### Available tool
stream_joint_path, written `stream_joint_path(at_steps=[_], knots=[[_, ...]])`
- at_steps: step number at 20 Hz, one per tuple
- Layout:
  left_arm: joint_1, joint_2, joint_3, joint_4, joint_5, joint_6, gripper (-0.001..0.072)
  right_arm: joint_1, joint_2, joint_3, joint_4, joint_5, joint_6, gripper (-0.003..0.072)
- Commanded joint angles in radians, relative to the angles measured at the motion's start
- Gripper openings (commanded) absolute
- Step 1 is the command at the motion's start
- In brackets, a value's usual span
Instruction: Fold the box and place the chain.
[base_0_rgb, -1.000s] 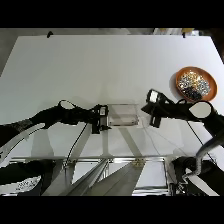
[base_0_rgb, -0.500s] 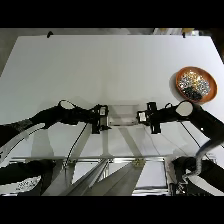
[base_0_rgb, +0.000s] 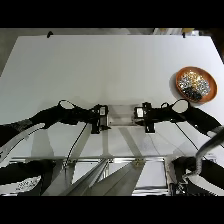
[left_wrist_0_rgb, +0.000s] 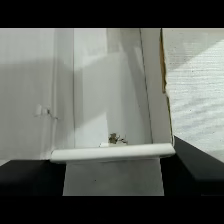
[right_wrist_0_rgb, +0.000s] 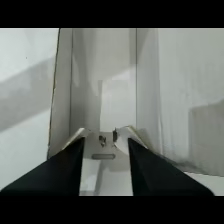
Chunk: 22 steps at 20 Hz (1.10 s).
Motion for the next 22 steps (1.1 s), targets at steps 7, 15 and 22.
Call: stream_joint_path(at_steps=[7,15,22], knots=[[0.0,0.0,0.001,-0.002,0.001,-0.001,0.025,-0.06,0.077,0.0,-0.076,0.021,0.227,0.0524],[0.0,0.0,0.001,-0.002,0.0,-0.001,0.025,-0.275,0.378,0.0,-0.151,0.169,0.863,0.0016],[0.0,0.0,0.001,-0.002,0.0,-0.001,0.025,-0.466,0.211,-0.042,-0.195,0.16,1.231,0.0016]])
